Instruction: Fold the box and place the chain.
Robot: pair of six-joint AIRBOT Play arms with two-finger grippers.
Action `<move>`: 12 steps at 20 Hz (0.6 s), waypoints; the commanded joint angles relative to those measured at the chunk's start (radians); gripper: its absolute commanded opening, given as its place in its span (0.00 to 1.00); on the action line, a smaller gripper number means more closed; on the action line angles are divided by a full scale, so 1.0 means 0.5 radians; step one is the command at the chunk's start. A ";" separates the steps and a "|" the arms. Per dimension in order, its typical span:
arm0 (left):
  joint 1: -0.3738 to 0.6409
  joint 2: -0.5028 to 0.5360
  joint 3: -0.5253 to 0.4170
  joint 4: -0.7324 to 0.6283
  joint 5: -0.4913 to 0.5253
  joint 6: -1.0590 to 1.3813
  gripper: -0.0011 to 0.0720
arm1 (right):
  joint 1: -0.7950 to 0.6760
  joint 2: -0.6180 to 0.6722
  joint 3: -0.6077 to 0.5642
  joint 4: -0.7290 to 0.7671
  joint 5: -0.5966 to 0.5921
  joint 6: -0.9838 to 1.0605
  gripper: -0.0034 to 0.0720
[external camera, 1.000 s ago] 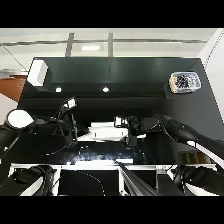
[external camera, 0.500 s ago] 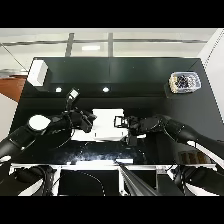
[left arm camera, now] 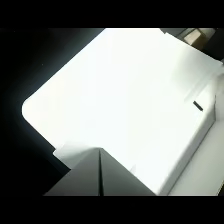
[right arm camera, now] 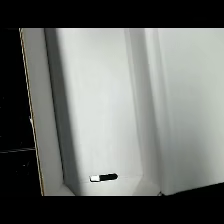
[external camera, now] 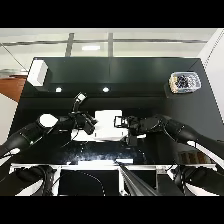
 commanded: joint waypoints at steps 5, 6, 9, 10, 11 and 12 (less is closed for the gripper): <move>0.336 0.264 0.244 0.663 -0.542 -0.204 0.98 | 0.001 0.001 0.002 0.002 0.003 0.016 0.58; 0.396 0.292 0.252 0.788 -0.651 -0.229 0.98 | 0.001 0.001 0.002 0.001 0.002 0.016 0.58; 0.480 0.271 0.238 1.036 -1.072 -0.104 0.95 | 0.001 0.001 0.002 0.001 0.002 0.016 0.58; 0.460 0.250 0.211 1.075 -1.160 0.086 0.95 | 0.001 0.001 0.002 0.001 0.003 0.016 0.58; 0.431 0.236 0.178 1.083 -1.185 0.256 0.95 | 0.001 0.001 0.002 0.002 0.003 0.016 0.58; 0.390 0.226 0.141 1.082 -1.147 0.400 0.95 | 0.001 0.001 0.002 0.002 0.003 0.016 0.58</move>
